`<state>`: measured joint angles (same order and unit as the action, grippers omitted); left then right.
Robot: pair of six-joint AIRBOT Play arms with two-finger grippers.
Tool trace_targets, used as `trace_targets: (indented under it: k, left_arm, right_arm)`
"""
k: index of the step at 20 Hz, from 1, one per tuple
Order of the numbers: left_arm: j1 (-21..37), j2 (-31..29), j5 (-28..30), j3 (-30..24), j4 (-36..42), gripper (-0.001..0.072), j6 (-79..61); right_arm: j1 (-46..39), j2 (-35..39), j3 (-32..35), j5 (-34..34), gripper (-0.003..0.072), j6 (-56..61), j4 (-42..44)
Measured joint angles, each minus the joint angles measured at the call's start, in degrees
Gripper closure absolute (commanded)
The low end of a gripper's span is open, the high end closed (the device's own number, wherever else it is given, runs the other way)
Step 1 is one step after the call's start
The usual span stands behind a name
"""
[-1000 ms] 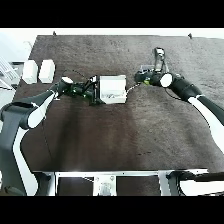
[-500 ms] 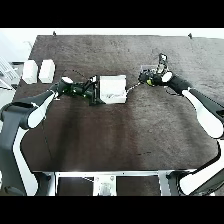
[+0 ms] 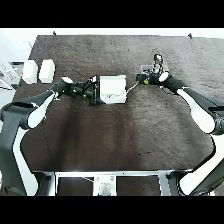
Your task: Fold the box and place the chain.
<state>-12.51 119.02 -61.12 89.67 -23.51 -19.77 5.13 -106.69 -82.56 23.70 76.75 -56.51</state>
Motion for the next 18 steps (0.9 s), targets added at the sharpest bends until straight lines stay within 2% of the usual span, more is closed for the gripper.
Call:
trace_targets:
  k: [5,12,18]
  left_arm:
    - [0.00,0.00,0.00,0.00,0.00,0.0180,0.00]
    - [0.00,0.00,0.00,0.00,0.00,0.0180,0.00]
    - [0.00,0.00,0.00,0.00,0.02,0.0180,0.00]
  right_arm:
    - [1.57,11.32,-0.13,1.81,0.0686,-0.48,-2.40]
    - [10.14,32.70,-0.15,3.39,0.0685,10.80,-20.76]
    - [20.48,41.46,-1.03,3.43,0.0685,15.85,-30.32]
